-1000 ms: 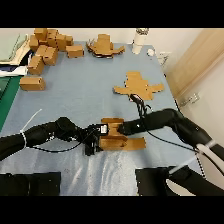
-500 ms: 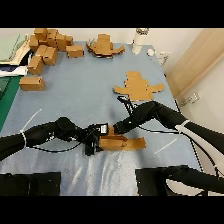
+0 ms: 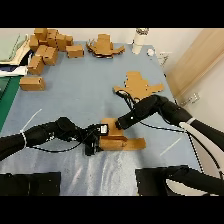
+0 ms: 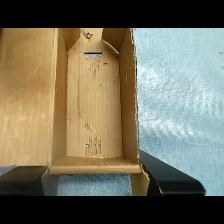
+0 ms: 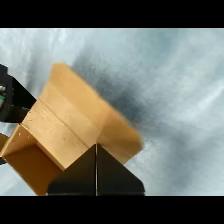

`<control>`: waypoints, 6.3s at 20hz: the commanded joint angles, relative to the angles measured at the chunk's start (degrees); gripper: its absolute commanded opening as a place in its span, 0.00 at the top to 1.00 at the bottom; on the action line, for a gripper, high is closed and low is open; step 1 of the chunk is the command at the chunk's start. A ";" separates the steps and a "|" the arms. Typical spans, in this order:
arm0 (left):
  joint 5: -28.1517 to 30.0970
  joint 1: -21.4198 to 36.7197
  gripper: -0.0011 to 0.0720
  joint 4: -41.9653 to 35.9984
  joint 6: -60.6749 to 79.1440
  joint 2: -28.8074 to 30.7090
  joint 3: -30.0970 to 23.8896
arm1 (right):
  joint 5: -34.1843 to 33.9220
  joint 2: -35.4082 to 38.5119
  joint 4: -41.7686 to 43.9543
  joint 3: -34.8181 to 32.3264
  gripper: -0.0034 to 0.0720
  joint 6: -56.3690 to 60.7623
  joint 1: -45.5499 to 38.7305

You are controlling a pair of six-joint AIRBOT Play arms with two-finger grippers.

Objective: Fold the box.

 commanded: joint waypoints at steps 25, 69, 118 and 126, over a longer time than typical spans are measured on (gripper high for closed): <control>0.04 -0.02 0.34 0.02 0.02 -0.04 0.04 | 3.21 17.18 -4.92 -19.52 0.62 -36.24 6.71; 0.04 -0.02 0.34 0.00 0.02 -0.04 0.04 | -3.23 17.33 -11.80 -19.54 0.95 29.70 -5.27; 0.04 -0.02 0.34 0.00 0.02 -0.04 0.04 | 0.42 9.57 -15.32 -11.37 0.29 45.81 12.57; 0.04 -0.02 0.34 0.00 0.02 -0.04 0.04 | -3.41 0.42 -21.99 -4.85 0.29 66.20 24.22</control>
